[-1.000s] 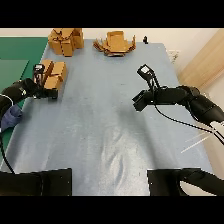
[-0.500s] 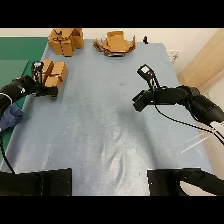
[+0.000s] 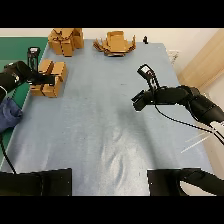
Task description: Fold the box.
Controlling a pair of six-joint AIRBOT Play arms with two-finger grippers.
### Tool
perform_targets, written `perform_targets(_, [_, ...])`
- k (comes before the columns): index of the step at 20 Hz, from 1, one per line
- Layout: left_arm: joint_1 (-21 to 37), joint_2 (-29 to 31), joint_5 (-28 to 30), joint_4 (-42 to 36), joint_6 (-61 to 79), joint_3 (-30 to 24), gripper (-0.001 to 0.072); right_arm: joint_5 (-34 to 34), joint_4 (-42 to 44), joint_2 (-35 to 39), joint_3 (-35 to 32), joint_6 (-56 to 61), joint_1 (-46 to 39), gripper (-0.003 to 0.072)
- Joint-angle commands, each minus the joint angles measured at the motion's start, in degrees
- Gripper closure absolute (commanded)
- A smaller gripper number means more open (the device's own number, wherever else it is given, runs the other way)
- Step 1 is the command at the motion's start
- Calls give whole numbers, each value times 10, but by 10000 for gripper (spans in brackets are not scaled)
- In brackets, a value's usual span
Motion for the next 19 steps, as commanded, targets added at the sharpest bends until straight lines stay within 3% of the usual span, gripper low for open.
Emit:
perform_targets(1, [-5,17,-57,-13,2,33,6,0,6,2,0,0,0,687])
perform_targets(2, [-14,30,-68,-26,9,37,12,-1,14,3,1,0,0,687])
perform_targets(3, [-26,45,-87,-46,37,41,375,-1,32,5,2,0,0,687])
perform_targets(4, [-41,61,-111,-73,83,41,688,-3,59,8,2,0,0,687])
perform_targets(6, [-86,91,-161,-140,201,41,693,-14,102,9,2,0,0,687])
perform_targets(12, [-241,136,-194,-156,208,41,691,-33,90,9,2,0,2,686])
perform_targets(19, [-318,135,-205,-156,208,41,691,-33,90,9,2,0,2,686])
